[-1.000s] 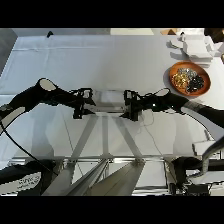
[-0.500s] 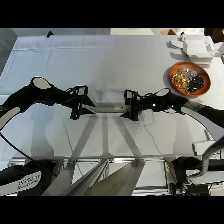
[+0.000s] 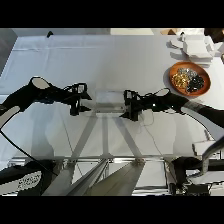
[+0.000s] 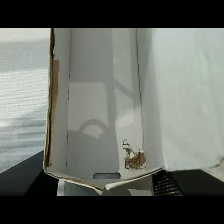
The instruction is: Fold the box and place the chain.
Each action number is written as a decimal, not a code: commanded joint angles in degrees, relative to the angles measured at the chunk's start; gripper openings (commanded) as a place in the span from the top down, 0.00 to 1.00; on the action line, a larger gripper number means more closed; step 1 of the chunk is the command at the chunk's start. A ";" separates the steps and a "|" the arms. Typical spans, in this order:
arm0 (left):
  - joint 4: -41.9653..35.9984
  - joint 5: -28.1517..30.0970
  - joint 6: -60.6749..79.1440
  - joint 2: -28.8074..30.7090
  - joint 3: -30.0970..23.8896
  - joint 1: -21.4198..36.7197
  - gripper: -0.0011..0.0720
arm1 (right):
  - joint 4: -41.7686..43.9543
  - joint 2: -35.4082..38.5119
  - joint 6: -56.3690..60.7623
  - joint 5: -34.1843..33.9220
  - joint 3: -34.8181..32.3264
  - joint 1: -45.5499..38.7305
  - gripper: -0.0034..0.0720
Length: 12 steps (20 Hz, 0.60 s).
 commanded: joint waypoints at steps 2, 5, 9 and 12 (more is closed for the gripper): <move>0.46 1.66 -1.97 -1.64 -0.02 -0.98 0.29 | 0.00 0.02 -0.02 0.00 0.04 -0.02 0.27; 1.05 -1.49 -2.45 -1.99 -0.02 -1.40 0.32 | 0.00 0.02 -0.02 0.00 0.04 -0.02 0.27; 1.44 -5.33 -2.38 -2.08 -0.02 -2.21 0.45 | 0.00 0.02 -0.02 0.00 0.04 -0.02 0.27; 1.22 -4.35 -2.38 -2.14 -0.02 -2.54 0.45 | 0.00 0.02 -0.02 0.00 0.04 -0.02 0.27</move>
